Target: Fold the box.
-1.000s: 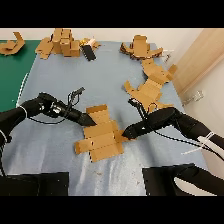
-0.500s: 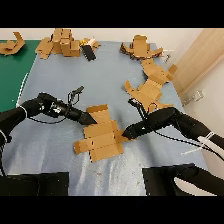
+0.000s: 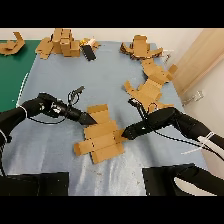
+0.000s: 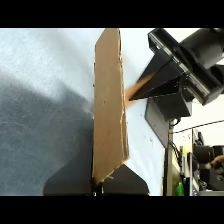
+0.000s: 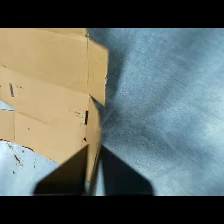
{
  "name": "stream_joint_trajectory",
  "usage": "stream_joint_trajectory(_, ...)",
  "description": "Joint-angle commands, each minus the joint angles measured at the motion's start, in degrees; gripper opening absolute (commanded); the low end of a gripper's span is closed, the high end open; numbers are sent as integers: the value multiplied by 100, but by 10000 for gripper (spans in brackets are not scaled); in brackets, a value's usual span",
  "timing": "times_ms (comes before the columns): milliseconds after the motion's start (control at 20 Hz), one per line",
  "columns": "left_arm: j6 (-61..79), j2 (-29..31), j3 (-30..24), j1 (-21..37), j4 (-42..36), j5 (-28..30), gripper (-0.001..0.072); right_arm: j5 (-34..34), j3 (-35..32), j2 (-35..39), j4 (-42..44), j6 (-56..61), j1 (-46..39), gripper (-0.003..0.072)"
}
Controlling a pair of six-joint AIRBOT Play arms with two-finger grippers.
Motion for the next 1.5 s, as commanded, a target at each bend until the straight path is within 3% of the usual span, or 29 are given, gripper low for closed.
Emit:
stream_joint_trajectory(0, 188, 4, 7, -2, -52, 125, 16, 170, 37, 7, -254, 179, -66, 379)
stream_joint_trajectory(150, 205, 140, 20, -70, -96, 667, 15, 140, 356, 17, -1287, 1178, -476, 379)
stream_joint_trajectory(300, 634, 564, 17, -389, -57, 1104, 15, -313, 874, 17, -2138, 1762, -1084, 379)
stream_joint_trajectory(500, 1191, 1207, 15, -1019, 302, 1585, 15, -586, 1338, 24, -2037, 1908, -1624, 355)
stream_joint_trajectory(550, 1193, 1327, 15, -1169, 533, 1657, 15, -592, 1364, 26, -1978, 1906, -1631, 263)
stream_joint_trajectory(600, 1250, 1414, 15, -1314, 721, 1661, 15, -616, 1362, 26, -1923, 1906, -1620, 75)
stream_joint_trajectory(650, 1331, 1458, 11, -1434, 813, 1655, 15, -656, 1360, 13, -1888, 1906, -1606, 5)
stream_joint_trajectory(950, 2146, 1471, -352, -1864, 807, 2059, 14, -688, 1329, 11, -1530, 1906, -1604, 4)
stream_joint_trajectory(1300, 3423, 1473, -566, -1860, -278, 2177, 15, -540, 1097, 4, -1458, 1910, -1604, 4)
stream_joint_trajectory(1450, 3418, 1484, -579, -1862, -310, 1790, 14, -459, 1032, 4, -1456, 2006, -1604, 4)
